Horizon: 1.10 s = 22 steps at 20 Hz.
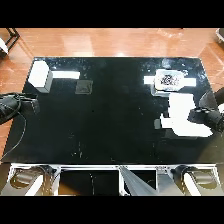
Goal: Fold the box and place the chain.
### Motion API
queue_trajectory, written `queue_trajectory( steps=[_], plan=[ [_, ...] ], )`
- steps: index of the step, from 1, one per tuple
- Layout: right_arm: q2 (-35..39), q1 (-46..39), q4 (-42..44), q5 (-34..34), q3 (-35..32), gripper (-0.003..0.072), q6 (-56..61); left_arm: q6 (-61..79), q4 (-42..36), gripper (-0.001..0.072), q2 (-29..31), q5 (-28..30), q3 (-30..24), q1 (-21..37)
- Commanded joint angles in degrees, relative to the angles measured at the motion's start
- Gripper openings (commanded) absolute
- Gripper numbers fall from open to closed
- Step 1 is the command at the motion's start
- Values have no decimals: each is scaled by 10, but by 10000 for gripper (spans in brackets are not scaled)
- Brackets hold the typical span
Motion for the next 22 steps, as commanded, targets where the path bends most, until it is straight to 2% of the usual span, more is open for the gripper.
queue_trajectory(
  steps=[1, 11, 15, 17, 19, 21, 22],
  plan=[
    [0, 1, 0, 0, 0, 19, 0, 0, 0, 25, 0, 0, 0, 0],
    [0, 1, 0, 0, 0, 19, 0, 0, 0, 25, 0, 0, 0, 0],
    [0, 1, 0, 3, 0, 19, 0, -1, -8, 25, -13, 72, -1, 0],
    [0, 1, 0, 9, 0, 20, 0, -1, -19, 25, -18, 79, -1, 0],
    [0, 1, 0, 30, 0, 20, 0, -1, -17, 25, -21, 91, -1, 0],
    [0, 1, -5, 87, 0, 21, 0, -1, -30, 25, -23, 101, -1, 0],
    [-1, 1, -5, 110, 0, 104, 0, -1, -35, 60, -30, 112, -4, 0]
  ],
)
